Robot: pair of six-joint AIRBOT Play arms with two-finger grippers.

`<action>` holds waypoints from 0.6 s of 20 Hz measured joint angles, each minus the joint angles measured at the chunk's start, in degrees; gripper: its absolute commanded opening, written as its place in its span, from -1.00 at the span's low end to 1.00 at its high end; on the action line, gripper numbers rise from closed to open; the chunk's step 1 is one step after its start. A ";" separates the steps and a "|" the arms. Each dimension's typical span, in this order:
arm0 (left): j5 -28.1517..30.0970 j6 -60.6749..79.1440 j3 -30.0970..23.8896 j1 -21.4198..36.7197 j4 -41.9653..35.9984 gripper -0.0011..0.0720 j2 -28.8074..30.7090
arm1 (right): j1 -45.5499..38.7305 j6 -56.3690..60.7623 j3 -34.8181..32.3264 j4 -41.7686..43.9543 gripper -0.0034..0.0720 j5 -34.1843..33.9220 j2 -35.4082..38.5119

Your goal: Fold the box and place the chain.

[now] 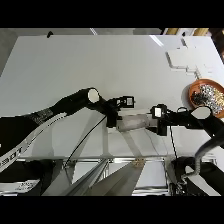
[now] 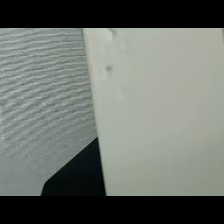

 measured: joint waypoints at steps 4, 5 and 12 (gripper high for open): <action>-0.02 0.00 0.00 0.00 0.00 -0.94 0.00 | -0.87 -4.76 0.02 3.34 0.87 0.42 -3.93; -0.02 0.00 0.00 0.00 0.00 -0.94 0.00 | -0.98 -5.68 0.00 3.80 0.84 0.44 -4.85; -0.04 0.04 0.00 0.00 0.02 -0.94 0.00 | -0.46 -9.03 -0.07 5.31 0.79 0.74 -7.63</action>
